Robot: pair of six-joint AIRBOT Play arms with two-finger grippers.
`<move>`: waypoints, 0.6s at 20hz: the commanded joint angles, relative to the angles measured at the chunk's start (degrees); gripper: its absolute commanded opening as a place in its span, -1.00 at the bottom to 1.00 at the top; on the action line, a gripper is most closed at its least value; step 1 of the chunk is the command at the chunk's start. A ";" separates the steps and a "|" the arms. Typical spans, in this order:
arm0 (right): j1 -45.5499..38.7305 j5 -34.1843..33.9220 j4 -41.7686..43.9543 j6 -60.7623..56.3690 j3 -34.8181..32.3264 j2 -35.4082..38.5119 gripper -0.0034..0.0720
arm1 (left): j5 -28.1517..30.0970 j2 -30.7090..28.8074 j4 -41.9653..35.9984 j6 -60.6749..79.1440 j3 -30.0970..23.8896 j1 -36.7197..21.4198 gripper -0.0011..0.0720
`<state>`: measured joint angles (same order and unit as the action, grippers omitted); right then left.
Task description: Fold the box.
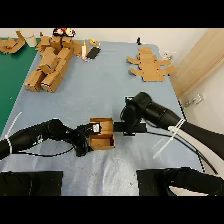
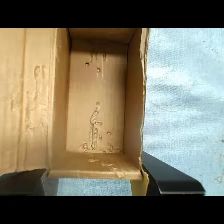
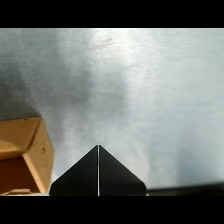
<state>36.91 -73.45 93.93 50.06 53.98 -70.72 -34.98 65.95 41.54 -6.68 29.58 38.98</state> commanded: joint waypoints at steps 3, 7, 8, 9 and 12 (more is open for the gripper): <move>-20.79 17.46 43.76 45.66 -4.02 -3.19 -0.90 | 0.00 -0.04 0.02 0.00 -0.02 -0.04 0.29; -29.18 8.70 62.45 66.38 -2.78 -13.53 -0.90 | 0.02 -0.04 0.02 0.02 -0.02 -0.04 0.29; -29.03 5.81 64.28 69.24 -2.23 -16.17 -0.90 | 0.02 -0.04 0.02 0.00 -0.02 -0.04 0.29; -28.48 2.89 66.23 72.13 -2.08 -18.03 -0.90 | 0.00 -0.04 0.02 0.02 -0.02 -0.04 0.29; -24.63 -5.57 67.67 84.04 -2.51 -19.47 -0.90 | 0.00 -0.04 0.02 0.02 -0.02 -0.04 0.29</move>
<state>11.05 -70.83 155.30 119.74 51.55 -87.48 -34.98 65.95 41.54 -6.68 29.58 38.98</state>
